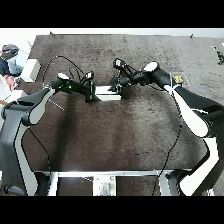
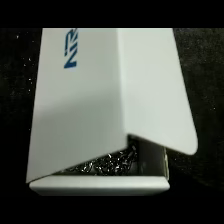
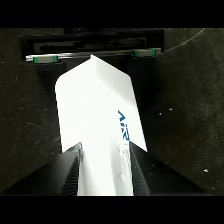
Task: Fold the box and place the chain.
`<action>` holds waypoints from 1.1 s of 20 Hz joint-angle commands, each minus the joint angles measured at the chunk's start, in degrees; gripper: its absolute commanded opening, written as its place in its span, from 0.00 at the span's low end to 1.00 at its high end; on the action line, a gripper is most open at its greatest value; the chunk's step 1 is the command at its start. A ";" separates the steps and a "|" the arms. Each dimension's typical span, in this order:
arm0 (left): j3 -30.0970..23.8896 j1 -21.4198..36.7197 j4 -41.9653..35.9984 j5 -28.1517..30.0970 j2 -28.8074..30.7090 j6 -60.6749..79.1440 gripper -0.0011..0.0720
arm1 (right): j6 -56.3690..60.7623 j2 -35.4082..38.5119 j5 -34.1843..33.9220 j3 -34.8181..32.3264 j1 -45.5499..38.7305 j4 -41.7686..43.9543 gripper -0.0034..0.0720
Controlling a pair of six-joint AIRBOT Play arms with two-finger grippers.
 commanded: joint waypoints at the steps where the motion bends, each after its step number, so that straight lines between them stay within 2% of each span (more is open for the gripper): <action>1: 0.02 0.00 0.07 -0.07 0.02 0.07 0.59 | -0.57 0.09 -0.74 -0.07 -0.02 0.02 0.50; 3: 0.02 0.00 0.04 -0.07 0.02 0.07 0.59 | -0.55 0.09 0.20 -0.07 -0.02 0.00 0.49; 4: 0.02 0.00 0.04 -0.07 0.02 0.07 0.59 | -0.52 0.09 0.81 -0.07 -0.02 -0.20 0.32; 5: 0.02 0.00 0.04 -0.07 0.02 0.07 0.59 | -0.52 0.07 1.18 -0.09 -0.02 -0.35 0.30; 10: 0.02 0.00 0.04 -0.07 0.02 0.07 0.59 | 0.13 0.07 1.31 -0.11 -0.02 -2.80 0.30; 22: 0.02 0.00 0.04 -0.07 0.02 0.07 0.59 | 0.11 0.07 -1.05 0.68 -0.02 -1.95 0.30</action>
